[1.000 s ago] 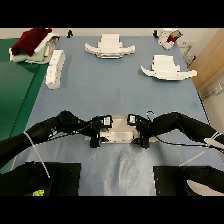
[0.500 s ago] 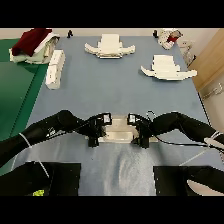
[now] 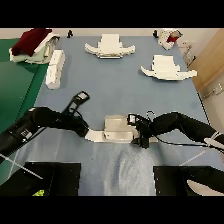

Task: Fold the box.

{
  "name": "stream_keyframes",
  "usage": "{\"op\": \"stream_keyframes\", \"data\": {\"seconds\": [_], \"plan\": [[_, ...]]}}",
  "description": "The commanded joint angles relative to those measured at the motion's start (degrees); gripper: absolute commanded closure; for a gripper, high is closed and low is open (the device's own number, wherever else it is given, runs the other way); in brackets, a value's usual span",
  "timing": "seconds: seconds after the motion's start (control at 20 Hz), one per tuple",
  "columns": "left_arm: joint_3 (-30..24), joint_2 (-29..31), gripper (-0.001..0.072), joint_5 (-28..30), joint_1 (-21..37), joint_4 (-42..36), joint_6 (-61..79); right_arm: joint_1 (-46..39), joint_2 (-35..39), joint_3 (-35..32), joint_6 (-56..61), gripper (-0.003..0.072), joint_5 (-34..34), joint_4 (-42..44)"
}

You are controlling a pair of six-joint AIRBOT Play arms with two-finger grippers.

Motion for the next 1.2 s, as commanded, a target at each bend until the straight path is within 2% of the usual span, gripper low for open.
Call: {"op": "stream_keyframes", "data": {"seconds": [0.0, 0.05, 0.15, 0.35, 0.5, 0.65, 0.75, 1.0, 1.15], "plan": [[-0.02, 0.83, 0.0695, -9.42, 13.81, 5.01, -16.74, 0.04, -0.04, 0.04, -0.02, 0.0242, 0.00, -0.02], [-0.37, -0.70, 0.0695, -11.87, 17.92, 3.08, -16.68, 0.04, -0.04, 0.04, -0.02, 0.0242, 0.00, -0.02], [-1.97, -2.99, 0.0695, -12.13, 20.39, -3.61, -14.82, 0.07, -0.04, 0.04, -0.02, 0.0242, -0.07, 0.00], [-6.08, -8.76, 0.0696, -11.30, 17.70, -15.52, -7.67, 0.04, -0.04, 0.04, -0.02, 0.0242, -0.02, -0.07], [-6.49, -12.70, 0.0696, -9.29, 12.63, -21.68, -3.74, 0.04, -0.04, 0.04, -0.02, 0.0242, -0.02, -0.07], [-6.47, -14.10, 0.0695, -3.10, 5.53, -22.77, -3.80, 0.04, -0.04, 0.04, -0.02, 0.0242, 0.00, -0.07], [-6.01, -14.16, 0.0696, -1.27, 1.95, -23.28, -3.82, 0.04, -0.04, 0.04, -0.02, 0.0242, -0.02, -0.07], [-2.14, -12.48, 0.0696, -3.23, 1.09, -23.28, -4.57, 0.04, -0.04, 0.04, -0.02, 0.0242, -0.02, -0.07], [-1.77, -11.82, 0.0693, -4.09, 1.01, -23.37, -5.05, 0.04, -0.04, 0.04, -0.02, 0.0242, -0.02, -0.07]]}}
